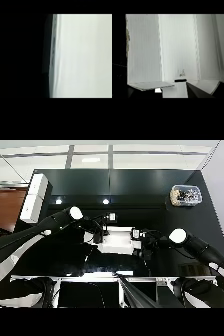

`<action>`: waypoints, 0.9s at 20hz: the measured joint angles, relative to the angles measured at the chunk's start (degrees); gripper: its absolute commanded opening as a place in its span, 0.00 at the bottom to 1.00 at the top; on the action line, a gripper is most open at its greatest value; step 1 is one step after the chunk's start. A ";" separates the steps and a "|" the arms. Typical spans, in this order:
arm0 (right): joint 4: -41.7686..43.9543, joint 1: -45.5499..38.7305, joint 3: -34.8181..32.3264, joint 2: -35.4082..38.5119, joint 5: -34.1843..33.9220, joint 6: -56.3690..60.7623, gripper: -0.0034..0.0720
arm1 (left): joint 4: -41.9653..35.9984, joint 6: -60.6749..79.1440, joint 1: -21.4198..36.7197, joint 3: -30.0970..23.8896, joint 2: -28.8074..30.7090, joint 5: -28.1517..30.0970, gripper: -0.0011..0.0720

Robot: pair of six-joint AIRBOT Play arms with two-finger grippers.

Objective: Fold the box and place the chain.

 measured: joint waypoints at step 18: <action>1.60 -0.48 1.81 2.05 -6.16 -0.24 0.90 | -0.09 -0.31 0.00 -0.02 -0.02 -0.11 0.06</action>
